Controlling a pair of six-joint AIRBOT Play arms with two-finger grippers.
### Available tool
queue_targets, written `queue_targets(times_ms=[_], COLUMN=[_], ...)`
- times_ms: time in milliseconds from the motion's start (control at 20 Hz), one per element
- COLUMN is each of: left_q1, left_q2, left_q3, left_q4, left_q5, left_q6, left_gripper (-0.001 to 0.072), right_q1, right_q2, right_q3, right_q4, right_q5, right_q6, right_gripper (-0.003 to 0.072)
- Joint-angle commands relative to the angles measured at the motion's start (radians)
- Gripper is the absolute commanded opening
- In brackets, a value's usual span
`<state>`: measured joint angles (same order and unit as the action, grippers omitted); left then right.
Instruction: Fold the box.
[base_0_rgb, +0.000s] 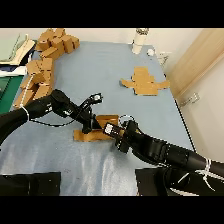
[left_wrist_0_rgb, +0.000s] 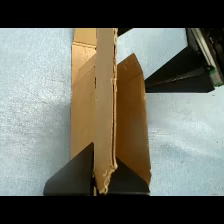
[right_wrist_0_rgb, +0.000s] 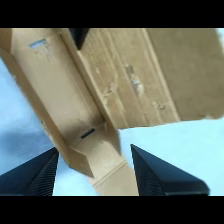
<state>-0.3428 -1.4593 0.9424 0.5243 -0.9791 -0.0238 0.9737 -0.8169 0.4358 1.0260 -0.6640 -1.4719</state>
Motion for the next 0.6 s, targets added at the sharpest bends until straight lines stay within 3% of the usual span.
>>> queue_targets(times_ms=[0, 100, 300, 400, 550], left_q1=[0.0, 0.0, 0.0, 0.0, 0.0], left_q2=[0.0, 0.0, 0.0, 0.0, 0.0], left_q3=[0.0, 0.0, 0.0, 0.0, 0.0], left_q4=[0.0, 0.0, 0.0, 0.0, 0.0], left_q5=[0.0, 0.0, 0.0, 0.0, 0.0], left_q6=[0.0, 0.0, 0.0, 0.0, 0.0], left_gripper=[0.0014, 0.0014, 0.0014, 0.0014, 0.0014], right_q1=[-0.058, -0.125, -0.314, -0.401, -0.477], right_q2=[0.004, 0.003, -0.006, -0.032, -0.095], right_q3=[0.001, 0.001, 0.002, 0.004, 0.035], right_q4=[0.041, 0.217, 0.744, 0.909, 1.035], right_q5=[0.064, 0.111, 0.124, 0.125, 0.086], right_q6=[-0.152, -0.362, -0.969, -1.155, -1.308], right_gripper=[0.0716, 0.0717, 0.0716, 0.0717, 0.0716])
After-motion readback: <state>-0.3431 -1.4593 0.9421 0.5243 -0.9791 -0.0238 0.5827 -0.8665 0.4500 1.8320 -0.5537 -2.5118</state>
